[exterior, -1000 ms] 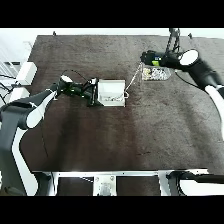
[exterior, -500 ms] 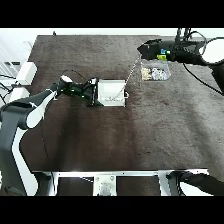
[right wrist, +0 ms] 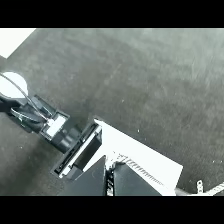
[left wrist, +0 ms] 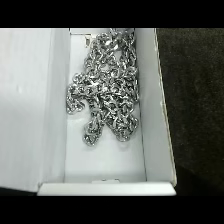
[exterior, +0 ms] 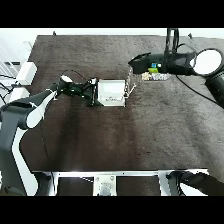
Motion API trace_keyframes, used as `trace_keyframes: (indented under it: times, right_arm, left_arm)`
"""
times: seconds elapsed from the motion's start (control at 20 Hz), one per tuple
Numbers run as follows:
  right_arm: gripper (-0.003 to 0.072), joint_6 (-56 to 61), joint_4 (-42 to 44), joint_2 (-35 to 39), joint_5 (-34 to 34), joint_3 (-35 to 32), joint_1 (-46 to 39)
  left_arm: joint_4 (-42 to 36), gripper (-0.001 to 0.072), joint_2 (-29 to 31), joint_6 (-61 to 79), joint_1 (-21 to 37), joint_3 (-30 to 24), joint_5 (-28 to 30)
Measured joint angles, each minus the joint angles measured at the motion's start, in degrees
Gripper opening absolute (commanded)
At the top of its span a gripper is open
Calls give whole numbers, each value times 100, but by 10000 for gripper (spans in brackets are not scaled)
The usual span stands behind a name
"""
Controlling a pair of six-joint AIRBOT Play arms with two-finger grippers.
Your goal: Fold the box and place the chain.
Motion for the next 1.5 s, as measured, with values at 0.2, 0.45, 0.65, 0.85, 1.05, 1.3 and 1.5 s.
trace_keyframes:
  times: [0.2,0.45,0.65,0.85,1.05,1.3,1.5]
  right_arm:
    - [6,33,15,13,-354,-144,61]
    - [6,-22,48,20,-881,173,365]
    - [6,-90,52,20,-1292,564,643]
    - [6,-116,50,20,-1626,901,763]
    - [6,-337,46,22,-1808,1191,811]
    - [6,-778,37,20,-2162,1386,828]
    - [6,-1163,35,20,-2382,1539,839]
  left_arm:
    - [-2,624,0,0,0,0,0]
    - [-2,624,0,0,0,0,0]
    - [-2,624,0,0,0,0,0]
    - [-2,624,0,0,0,0,0]
    - [-2,624,0,0,0,0,2]
    - [-2,624,0,0,0,0,2]
    - [0,624,0,0,-2,0,13]
